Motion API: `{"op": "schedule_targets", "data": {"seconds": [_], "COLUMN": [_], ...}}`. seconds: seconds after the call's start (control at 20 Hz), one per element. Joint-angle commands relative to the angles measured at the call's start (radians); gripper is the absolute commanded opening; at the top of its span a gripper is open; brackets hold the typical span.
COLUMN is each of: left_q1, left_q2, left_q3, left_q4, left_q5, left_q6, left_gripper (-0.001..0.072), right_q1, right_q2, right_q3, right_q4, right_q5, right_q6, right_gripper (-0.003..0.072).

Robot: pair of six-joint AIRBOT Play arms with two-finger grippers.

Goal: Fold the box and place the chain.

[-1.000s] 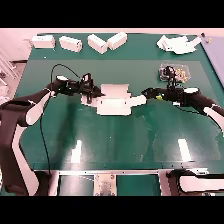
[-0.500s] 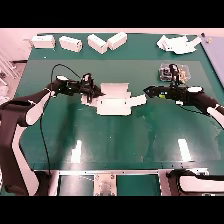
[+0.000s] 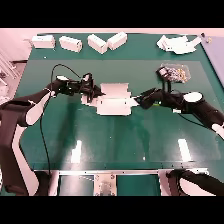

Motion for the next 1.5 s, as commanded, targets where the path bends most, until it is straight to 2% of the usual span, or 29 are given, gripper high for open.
{"op": "schedule_targets", "data": {"seconds": [0.0,0.25,0.4,0.7,1.1,1.45], "left_q1": [0.000,0.000,0.000,0.000,0.000,0.000], "left_q2": [0.000,0.000,0.000,0.000,0.000,0.000], "left_q3": [0.000,0.000,0.000,0.000,0.000,0.000], "left_q4": [-0.001,-0.002,-0.002,-0.002,-0.002,-0.002], "left_q5": [0.001,0.000,0.001,0.001,0.001,0.001], "left_q6": [0.000,0.000,0.000,0.000,0.000,0.000], "left_gripper": [0.0018,0.0019,0.0018,0.0018,0.0019,0.0019], "right_q1": [0.101,0.202,0.238,0.294,0.336,0.335], "right_q2": [0.029,-0.002,-0.049,-0.108,-0.158,-0.158], "right_q3": [-0.029,-0.044,-0.056,-0.069,-0.069,-0.063], "right_q4": [-0.150,-0.314,-0.313,-0.313,-0.311,-0.309], "right_q5": [0.003,-0.035,-0.067,-0.233,-0.383,-0.439], "right_q6": [-0.047,-0.086,-0.153,-0.256,-0.262,-0.262], "right_gripper": [0.0580,0.0579,0.0579,0.0580,0.0580,0.0580]}}
